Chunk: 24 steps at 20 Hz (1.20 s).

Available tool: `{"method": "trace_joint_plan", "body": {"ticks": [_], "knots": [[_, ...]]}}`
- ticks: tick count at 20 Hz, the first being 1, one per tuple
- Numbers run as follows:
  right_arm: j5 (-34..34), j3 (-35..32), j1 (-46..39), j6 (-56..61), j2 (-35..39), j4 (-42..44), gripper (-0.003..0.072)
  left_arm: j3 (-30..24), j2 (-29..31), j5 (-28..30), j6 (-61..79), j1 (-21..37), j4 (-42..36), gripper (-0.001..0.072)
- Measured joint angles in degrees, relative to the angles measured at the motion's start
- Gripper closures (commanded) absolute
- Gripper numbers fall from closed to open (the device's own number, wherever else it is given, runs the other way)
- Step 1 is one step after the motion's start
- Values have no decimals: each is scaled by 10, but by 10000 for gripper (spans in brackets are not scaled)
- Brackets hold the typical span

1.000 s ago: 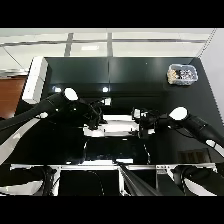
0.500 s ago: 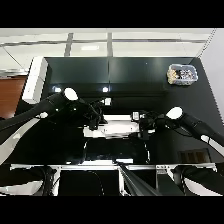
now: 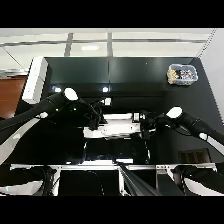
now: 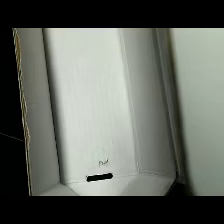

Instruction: Fold the box and place the chain.

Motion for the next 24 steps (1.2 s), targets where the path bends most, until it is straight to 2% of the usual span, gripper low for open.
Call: {"method": "trace_joint_plan", "body": {"ticks": [24], "knots": [[-23,0,24,14,-5,-24,-17,0,0,0,0,0,0,684]]}}
